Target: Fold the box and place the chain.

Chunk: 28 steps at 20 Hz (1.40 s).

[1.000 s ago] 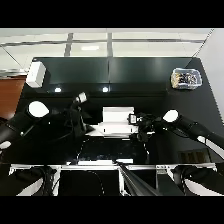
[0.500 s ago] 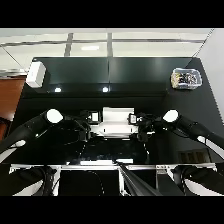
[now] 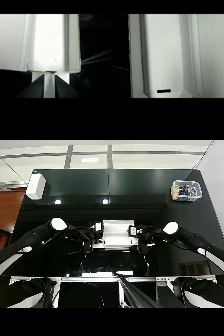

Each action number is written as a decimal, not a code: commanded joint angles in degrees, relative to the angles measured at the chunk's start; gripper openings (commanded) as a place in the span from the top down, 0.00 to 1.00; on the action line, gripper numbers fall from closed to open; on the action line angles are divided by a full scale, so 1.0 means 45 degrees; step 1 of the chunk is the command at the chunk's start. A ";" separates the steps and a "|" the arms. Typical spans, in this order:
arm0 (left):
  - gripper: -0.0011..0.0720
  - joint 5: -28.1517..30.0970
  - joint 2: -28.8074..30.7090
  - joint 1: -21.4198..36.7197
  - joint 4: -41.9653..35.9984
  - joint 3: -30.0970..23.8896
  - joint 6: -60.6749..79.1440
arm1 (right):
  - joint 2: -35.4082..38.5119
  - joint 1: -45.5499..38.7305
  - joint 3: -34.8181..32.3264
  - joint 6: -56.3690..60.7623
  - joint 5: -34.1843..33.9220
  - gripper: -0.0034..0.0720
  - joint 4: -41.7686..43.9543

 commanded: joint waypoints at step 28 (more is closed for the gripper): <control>0.76 0.1107 -0.0602 -0.0593 -0.1321 0.0121 0.0049 | -0.0010 0.0010 0.0000 0.0010 0.0010 0.63 0.0010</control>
